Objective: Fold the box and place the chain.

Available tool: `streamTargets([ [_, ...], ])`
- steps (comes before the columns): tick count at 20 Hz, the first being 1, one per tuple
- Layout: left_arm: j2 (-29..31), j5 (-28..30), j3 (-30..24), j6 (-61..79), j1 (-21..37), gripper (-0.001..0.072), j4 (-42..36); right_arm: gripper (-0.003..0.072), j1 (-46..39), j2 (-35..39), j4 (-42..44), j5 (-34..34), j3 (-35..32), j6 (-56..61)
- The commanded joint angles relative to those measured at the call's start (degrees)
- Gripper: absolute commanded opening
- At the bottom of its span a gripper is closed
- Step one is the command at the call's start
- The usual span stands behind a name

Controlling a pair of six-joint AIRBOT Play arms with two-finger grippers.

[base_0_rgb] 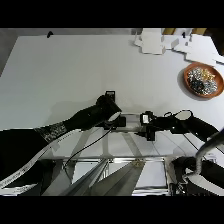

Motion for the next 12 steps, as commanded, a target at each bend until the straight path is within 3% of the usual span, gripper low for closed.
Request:
streamTargets([
  [1,-0.02,-0.94,0.07,-0.07,-0.04,0.0022,-0.11,0.0312,0.04,0.02,0.04,0.07,0.00,0.00],
  [5,0.02,-0.94,0.07,-0.04,-0.04,0.0042,-0.13,0.0312,0.04,0.02,0.04,0.09,0.00,0.00],
  [6,0.09,-0.94,0.07,0.07,-0.04,0.0071,-0.13,0.0312,0.04,0.02,0.04,0.09,0.00,0.00],
  [8,0.17,-1.38,0.07,0.15,-0.02,0.0245,-0.13,0.0312,0.04,0.02,0.04,0.07,0.00,0.00],
  [9,0.17,-1.55,0.07,0.20,0.00,0.0292,-0.11,0.0312,0.04,0.02,0.04,0.07,0.00,0.00],
  [12,0.17,-1.84,0.07,0.55,0.11,0.0292,-0.13,0.0312,0.04,0.02,0.04,0.09,0.00,0.00],
])
